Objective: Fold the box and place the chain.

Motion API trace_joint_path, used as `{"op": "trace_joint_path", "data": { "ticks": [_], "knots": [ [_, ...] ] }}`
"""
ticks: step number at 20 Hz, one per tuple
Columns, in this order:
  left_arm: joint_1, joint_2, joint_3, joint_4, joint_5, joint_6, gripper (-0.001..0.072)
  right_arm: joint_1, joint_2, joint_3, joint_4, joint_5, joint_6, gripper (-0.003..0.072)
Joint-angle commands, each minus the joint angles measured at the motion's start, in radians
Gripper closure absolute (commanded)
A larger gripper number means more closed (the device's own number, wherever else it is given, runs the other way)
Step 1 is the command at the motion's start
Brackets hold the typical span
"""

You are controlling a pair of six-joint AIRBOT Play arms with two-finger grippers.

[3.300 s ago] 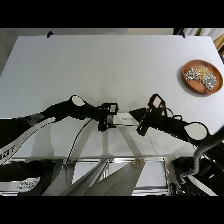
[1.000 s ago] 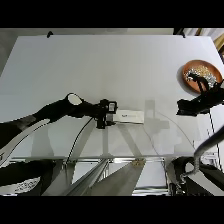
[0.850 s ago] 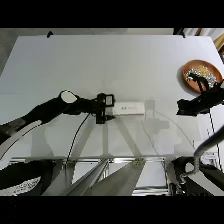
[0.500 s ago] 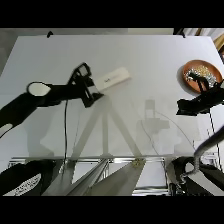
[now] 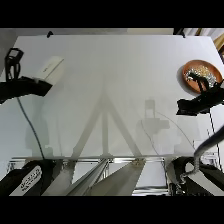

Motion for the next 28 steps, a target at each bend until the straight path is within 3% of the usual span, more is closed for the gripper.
{"op": "trace_joint_path", "data": {
  "ticks": [1,4,8,14,15,16,17,18,19,22,23,28],
  "knots": [
    [0.182,0.008,-0.017,0.21,-0.111,-0.164,0.0708,0.0,-0.001,0.001,0.0,0.0,0.0,0.0673],
    [0.266,0.008,-0.098,0.249,-0.1,-0.166,0.0708,0.0,0.0,0.001,0.0,0.0,0.0,0.0673],
    [0.27,0.01,-0.235,0.285,-0.078,-0.165,0.0708,0.0,-0.001,0.001,0.0,0.0,0.0,0.0673],
    [0.27,0.009,-0.277,0.355,-0.191,-0.166,0.0705,0.0,-0.001,0.001,0.0,0.0,0.0,0.0673],
    [0.27,0.011,-0.277,0.356,-0.203,-0.166,0.0667,0.0,-0.001,0.001,0.0,0.0,0.0,0.0673],
    [0.27,0.017,-0.277,0.356,-0.206,-0.179,0.0515,0.0,-0.001,0.001,0.0,0.0,0.0,0.0673],
    [0.269,0.029,-0.276,0.356,-0.201,-0.224,0.0311,0.0,-0.001,0.001,0.0,0.0,0.0,0.0673],
    [0.269,0.045,-0.276,0.36,-0.196,-0.258,0.0173,0.0,-0.001,0.001,0.0,0.0,0.0,0.0673],
    [0.269,0.064,-0.276,0.372,-0.193,-0.272,0.0098,0.0,-0.001,0.001,0.0,0.0,0.0,0.0673],
    [0.269,0.13,-0.276,0.407,-0.197,-0.277,0.0057,0.0,-0.001,0.001,0.0,0.0,0.0,0.0673],
    [0.266,0.144,-0.276,0.394,-0.204,-0.285,-0.0002,0.0,0.0,0.001,0.0,0.0,0.0,0.0673],
    [0.223,0.25,-0.276,0.394,-0.234,-0.307,0.0006,0.0,-0.001,0.001,0.0,0.0,0.0,0.0673]
  ]
}}
